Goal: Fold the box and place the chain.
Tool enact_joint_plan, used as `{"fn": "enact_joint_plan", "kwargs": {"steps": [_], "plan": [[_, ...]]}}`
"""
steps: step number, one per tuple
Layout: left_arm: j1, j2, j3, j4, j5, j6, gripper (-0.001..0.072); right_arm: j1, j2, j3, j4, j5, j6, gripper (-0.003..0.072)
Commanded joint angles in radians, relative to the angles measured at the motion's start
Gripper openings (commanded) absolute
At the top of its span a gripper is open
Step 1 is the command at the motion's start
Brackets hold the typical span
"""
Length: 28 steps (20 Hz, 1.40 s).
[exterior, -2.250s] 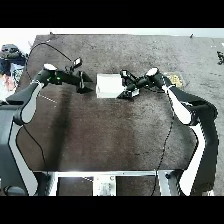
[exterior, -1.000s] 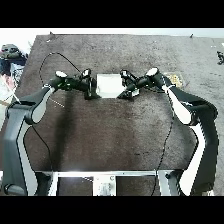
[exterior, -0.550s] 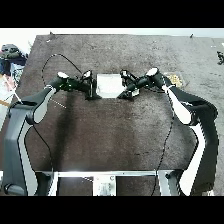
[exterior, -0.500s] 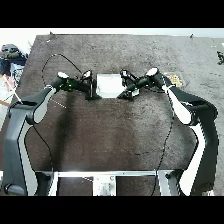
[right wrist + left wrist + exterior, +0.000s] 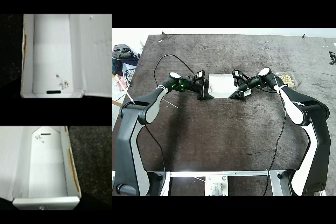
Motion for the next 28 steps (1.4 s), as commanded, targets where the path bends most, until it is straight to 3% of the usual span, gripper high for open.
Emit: {"fn": "enact_joint_plan", "kwargs": {"steps": [1,2,28], "plan": [[0.000,0.000,0.000,0.004,0.003,0.001,0.0593,0.000,0.000,0.001,0.000,0.000,0.000,0.0411],[0.000,0.000,0.000,0.005,0.003,0.001,0.0529,0.000,0.000,0.001,0.000,0.000,0.000,0.0411],[0.000,0.000,0.000,0.010,0.010,-0.018,0.0531,0.000,0.000,0.001,0.000,0.000,0.000,0.0411]]}}
